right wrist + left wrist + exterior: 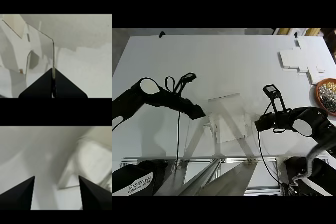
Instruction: Fold the box and place the chain.
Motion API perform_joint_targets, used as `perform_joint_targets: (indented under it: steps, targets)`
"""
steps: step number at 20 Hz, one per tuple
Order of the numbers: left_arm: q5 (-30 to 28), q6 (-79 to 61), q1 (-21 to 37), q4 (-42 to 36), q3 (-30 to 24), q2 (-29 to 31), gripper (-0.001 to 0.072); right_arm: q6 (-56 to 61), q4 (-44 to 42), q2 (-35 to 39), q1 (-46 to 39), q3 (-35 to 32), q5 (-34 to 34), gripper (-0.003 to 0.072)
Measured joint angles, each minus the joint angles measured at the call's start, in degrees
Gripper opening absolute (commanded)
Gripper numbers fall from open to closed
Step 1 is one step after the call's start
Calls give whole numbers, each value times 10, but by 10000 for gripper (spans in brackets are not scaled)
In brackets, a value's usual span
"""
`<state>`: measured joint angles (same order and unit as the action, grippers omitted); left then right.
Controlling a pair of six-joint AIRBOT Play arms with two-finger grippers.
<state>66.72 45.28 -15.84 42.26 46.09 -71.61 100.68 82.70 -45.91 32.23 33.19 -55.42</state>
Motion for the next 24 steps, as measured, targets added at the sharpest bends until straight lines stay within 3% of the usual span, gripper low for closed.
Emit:
perform_joint_targets:
  steps: [5, 14, 15, 18, 20, 22, 23, 24]
  targets:
    - [11, -172, 0, -168, 0, -80, 640, 0, 0, 0, 0, 0, -20, 23]
    - [10, -246, -14, -233, 0, -171, 623, 0, 0, 0, 0, 0, -30, 23]
    - [10, -254, -21, -241, 0, -177, 573, 0, 0, 0, 0, 0, -30, 23]
    - [6, -285, -42, -270, 0, -191, 326, 0, 0, 0, 0, 0, -30, 23]
    - [1, -302, -51, -283, 0, -196, 21, 0, 0, 0, 0, 0, -30, 23]
    - [0, -319, -55, -291, 0, -198, 3, -1, 0, 0, 0, 0, -28, 25]
    - [-3, -334, -57, -292, 0, -198, 3, -1, -1, 0, 0, 0, -29, 59]
    - [-7, -352, -60, -293, 1, -195, 3, -1, -1, 0, 0, 2, -28, 156]
